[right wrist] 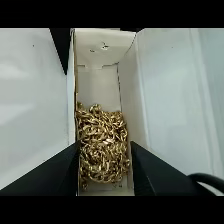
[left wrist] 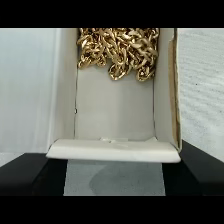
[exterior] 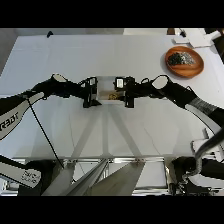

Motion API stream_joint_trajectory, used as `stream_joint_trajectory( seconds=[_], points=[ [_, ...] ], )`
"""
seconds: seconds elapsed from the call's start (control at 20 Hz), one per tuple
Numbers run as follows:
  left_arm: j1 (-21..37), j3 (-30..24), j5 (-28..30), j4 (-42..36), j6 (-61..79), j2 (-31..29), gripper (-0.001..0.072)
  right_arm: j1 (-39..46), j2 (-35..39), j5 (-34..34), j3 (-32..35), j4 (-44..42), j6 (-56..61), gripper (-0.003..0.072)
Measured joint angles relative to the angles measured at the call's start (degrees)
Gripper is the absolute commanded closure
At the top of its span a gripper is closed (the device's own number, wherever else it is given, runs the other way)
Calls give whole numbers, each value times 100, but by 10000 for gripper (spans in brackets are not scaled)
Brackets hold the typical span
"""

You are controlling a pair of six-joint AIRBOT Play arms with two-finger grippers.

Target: Fold the box and place the chain.

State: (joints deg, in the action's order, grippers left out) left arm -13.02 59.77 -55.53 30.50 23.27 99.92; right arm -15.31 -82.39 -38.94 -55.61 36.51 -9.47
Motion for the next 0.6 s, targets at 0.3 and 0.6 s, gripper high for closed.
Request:
stream_joint_trajectory(
  seconds=[0.3, 0.6],
  points=[
    [0, 0, 0, 0, 0, 0, 314, 138, -44, -1180, -1281, 636, 1279, 414],
    [0, 0, 0, 0, 0, 0, 314, 345, -852, -1615, -3178, 1344, 3366, 491]
  ],
)
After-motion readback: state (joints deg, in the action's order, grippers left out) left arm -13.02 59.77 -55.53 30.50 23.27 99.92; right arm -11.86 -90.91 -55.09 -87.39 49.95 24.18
